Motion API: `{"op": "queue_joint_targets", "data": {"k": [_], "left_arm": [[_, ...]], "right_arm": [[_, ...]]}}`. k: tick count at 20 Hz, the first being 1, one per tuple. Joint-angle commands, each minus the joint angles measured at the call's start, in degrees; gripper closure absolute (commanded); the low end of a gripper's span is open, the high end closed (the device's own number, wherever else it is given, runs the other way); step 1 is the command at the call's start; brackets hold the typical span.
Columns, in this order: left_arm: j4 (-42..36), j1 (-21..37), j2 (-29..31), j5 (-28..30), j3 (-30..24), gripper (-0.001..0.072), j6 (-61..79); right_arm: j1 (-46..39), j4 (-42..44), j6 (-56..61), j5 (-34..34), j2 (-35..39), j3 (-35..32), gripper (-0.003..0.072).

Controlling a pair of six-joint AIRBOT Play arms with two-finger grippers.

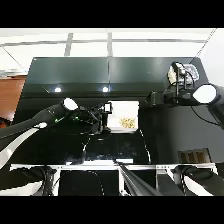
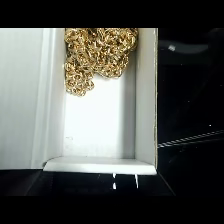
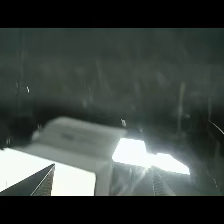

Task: Fold the box and place the chain.

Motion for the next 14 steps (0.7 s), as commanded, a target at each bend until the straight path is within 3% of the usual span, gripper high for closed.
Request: {"op": "queue_joint_targets", "data": {"k": [1,3,6,9,14], "left_arm": [[0.04,-0.02,-0.02,0.11,0.04,0.0346,-0.04],[0.02,-0.02,-0.02,0.11,0.04,0.0346,-0.04],[0.04,0.00,-0.02,0.11,0.04,0.0346,-0.04],[0.04,0.00,-0.02,0.09,0.04,0.0346,-0.04],[0.02,0.00,-0.02,0.11,0.04,0.0346,-0.04]], "right_arm": [[0.09,8.61,-8.72,-7.69,-5.27,-0.13,-0.0033],[0.96,13.09,-21.16,-5.75,-7.32,-0.13,-0.0027],[3.65,13.05,-38.88,-3.23,-7.15,0.46,-0.0027],[4.66,12.83,-55.10,4.26,-6.97,3.80,-0.0027],[4.68,12.37,-63.73,14.45,-6.95,5.75,-0.0027]]}}
